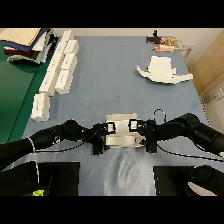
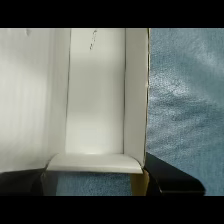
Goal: Fold the box.
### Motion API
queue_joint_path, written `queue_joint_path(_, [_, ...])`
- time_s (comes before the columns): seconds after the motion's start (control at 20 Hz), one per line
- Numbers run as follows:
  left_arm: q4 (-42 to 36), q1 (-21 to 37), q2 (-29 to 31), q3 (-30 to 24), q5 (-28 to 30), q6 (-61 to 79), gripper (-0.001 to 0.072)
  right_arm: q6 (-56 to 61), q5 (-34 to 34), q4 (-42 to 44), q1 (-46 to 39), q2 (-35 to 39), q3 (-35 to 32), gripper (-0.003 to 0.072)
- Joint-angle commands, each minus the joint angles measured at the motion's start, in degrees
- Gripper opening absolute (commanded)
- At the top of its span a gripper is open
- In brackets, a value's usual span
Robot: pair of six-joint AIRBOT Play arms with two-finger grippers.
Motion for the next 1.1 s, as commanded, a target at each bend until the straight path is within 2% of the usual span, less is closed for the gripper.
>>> queue_joint_path(0.0, [0.0,0.0,0.0,0.0,0.0,0.0,0.0453,-0.7,2.9,-0.1,0.9,-0.9,0.0,0.0276])
queue_joint_path(0.05, [0.0,0.0,0.0,0.0,0.0,0.0,0.0453,-0.7,2.8,0.0,0.9,-0.9,0.0,0.0176])
queue_joint_path(0.2, [0.0,0.0,0.0,0.0,0.0,0.0,0.0453,-0.7,2.9,3.1,0.9,-0.9,0.0,0.0134])
queue_joint_path(0.25, [0.0,0.0,0.0,0.0,0.0,0.0,0.0453,-0.7,2.9,4.4,1.0,-0.9,0.0,0.0078])
queue_joint_path(0.8, [0.0,0.0,0.0,0.0,0.0,0.0,0.0453,-0.7,5.0,9.9,1.0,-1.8,0.0,0.0081])
queue_joint_path(0.85, [0.0,0.0,0.0,0.0,0.0,0.0,0.0453,-0.7,5.2,9.9,1.0,-1.8,0.0,0.0105])
queue_joint_path(0.9, [0.0,0.0,0.0,0.0,0.0,0.0,0.0453,-0.7,5.5,9.9,1.0,-1.8,0.0,0.0231])
queue_joint_path(0.95, [0.0,0.0,0.0,0.0,0.0,0.0,0.0453,-0.7,5.7,9.9,1.0,-1.8,0.0,0.0506])
queue_joint_path(1.0, [0.0,0.0,0.0,0.0,0.0,0.0,0.0453,-0.7,5.7,9.9,1.0,-1.8,0.0,0.0609])
queue_joint_path(1.05, [0.0,0.0,0.0,0.0,0.0,0.0,0.0453,-0.7,5.7,9.7,1.0,-1.8,0.0,0.0608])
